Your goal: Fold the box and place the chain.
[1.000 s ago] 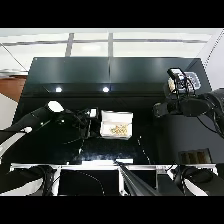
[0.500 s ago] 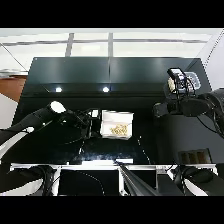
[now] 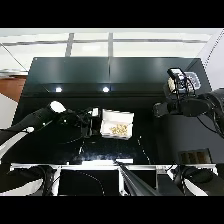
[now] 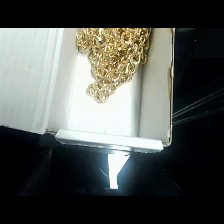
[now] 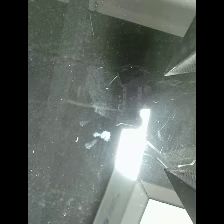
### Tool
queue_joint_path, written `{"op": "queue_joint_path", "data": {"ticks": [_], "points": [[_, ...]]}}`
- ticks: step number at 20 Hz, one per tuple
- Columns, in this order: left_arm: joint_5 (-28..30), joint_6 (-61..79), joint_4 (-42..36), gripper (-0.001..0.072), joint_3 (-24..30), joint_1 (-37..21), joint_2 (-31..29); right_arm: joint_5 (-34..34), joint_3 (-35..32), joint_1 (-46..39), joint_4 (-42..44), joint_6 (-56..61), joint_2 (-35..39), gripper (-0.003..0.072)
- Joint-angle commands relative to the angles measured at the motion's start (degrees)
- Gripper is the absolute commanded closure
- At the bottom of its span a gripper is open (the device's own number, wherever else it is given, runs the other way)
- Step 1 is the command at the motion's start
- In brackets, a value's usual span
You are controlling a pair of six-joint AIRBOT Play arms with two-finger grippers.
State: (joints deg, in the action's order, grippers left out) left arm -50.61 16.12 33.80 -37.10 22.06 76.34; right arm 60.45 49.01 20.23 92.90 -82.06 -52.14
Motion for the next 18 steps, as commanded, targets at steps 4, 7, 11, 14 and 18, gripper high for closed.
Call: {"op": "queue_joint_path", "data": {"ticks": [4, 7, 11, 14, 18], "points": [[-0.9, 0.0, -0.2, 0.0003, -0.1, 0.0, 0.1, 0.0, 0.0, 0.0, 0.0, 0.0, 0.0, -0.0026], [-0.8, 0.0, -0.3, 0.0003, -0.1, 0.0, 0.1, 0.0, 0.0, 0.0, 0.0, 0.0, 0.0, -0.0026], [-0.5, 0.6, -1.9, 0.0003, -0.1, 0.1, 0.5, 0.0, 0.0, 0.0, 0.0, 0.0, 0.0, -0.0026], [-0.6, 1.2, -1.4, 0.0003, -0.2, 1.2, 0.8, 0.0, 0.0, 0.0, 0.0, 0.0, 0.0, -0.0026], [-0.5, 1.5, -1.3, 0.0003, -0.2, 1.6, 0.8, 0.0, 0.0, 0.0, 0.0, 0.0, 0.0, -0.0026]]}}
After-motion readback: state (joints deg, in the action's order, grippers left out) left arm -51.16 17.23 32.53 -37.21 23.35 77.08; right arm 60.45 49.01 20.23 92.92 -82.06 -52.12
